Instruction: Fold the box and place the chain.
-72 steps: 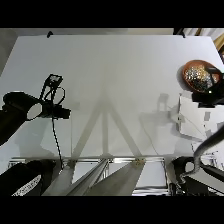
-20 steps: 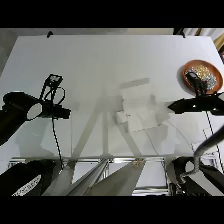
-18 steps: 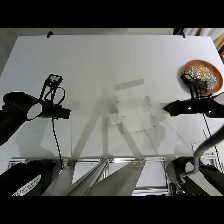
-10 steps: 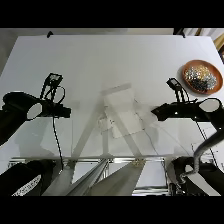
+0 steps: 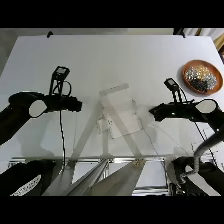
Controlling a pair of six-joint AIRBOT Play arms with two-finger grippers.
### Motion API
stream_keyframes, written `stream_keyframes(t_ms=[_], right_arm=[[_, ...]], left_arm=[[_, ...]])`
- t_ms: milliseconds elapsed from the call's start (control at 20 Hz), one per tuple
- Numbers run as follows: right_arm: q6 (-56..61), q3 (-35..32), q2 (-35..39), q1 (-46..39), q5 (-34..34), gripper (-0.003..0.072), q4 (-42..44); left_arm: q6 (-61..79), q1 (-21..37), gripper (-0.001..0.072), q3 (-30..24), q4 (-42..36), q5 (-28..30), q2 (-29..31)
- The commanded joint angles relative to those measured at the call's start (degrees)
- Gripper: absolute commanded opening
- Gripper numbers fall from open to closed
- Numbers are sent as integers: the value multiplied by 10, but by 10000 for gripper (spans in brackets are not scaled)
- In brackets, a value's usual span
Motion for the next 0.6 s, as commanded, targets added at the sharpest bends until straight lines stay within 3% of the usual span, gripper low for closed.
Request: stream_keyframes(t_ms=[0, 100, 200, 250, 300, 400, 550], right_arm=[[1, 0, 0, 1, -2, 16, 1], [1, 0, 0, 1, -3, 16, 1], [1, 0, 0, 1, -3, 16, 2], [1, 0, 0, 1, -2, 16, 2], [1, 0, 0, 1, -3, 16, 2], [1, 0, 0, 1, -2, 16, 2], [1, 0, 0, 1, -2, 16, 2]], left_arm=[[325, 5, 270, 5, -316, 64, -58], [537, 39, 292, 14, -534, -20, -115], [650, 87, 498, 22, -664, -121, -175], [679, 105, 622, 23, -685, -146, -200], [687, 118, 663, 23, -684, -156, -221], [709, 122, 701, 23, -677, -156, -246], [763, 100, 701, 23, -689, -117, -253]])
